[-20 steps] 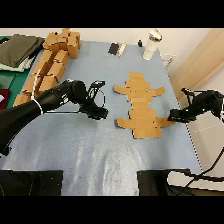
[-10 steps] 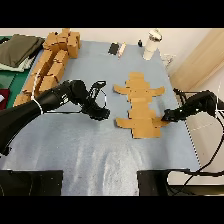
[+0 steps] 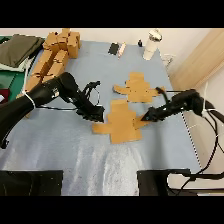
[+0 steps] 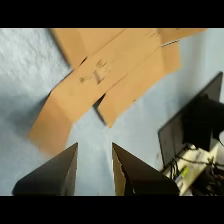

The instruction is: Fold the box.

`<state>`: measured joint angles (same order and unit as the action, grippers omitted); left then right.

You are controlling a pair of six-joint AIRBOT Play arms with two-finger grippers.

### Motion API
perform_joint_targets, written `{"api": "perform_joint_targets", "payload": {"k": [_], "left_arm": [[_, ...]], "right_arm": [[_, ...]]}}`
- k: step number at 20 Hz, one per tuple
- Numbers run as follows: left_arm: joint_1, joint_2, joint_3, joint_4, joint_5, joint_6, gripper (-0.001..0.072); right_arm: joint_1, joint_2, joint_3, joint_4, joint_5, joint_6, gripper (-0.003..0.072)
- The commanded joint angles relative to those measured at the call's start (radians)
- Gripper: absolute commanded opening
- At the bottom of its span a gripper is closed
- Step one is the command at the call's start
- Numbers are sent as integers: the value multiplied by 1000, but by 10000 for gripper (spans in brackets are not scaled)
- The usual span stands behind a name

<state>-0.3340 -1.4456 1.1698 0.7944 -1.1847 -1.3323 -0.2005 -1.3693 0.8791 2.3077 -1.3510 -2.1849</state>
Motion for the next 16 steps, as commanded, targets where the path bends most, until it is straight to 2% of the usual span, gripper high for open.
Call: {"api": "perform_joint_targets", "payload": {"k": [1,4,7,8,9,11,13,16], "left_arm": [[42,0,1,-53,-164,47,320],[43,-1,0,-56,-159,114,320],[82,0,-4,-63,-185,182,322],[108,0,-14,-78,-186,195,420],[135,0,-25,-91,-186,194,486],[191,0,-46,-103,-187,203,486],[252,-1,-61,-103,-187,211,487],[319,-1,-105,-110,-144,231,487]], "right_arm": [[172,34,-119,113,98,47,2],[307,98,-226,135,278,57,2],[413,216,-341,161,434,45,1],[454,271,-380,161,495,38,1],[500,332,-420,161,560,38,1],[565,437,-476,157,652,39,1],[590,512,-516,148,695,39,1],[598,571,-549,119,693,38,2]]}}
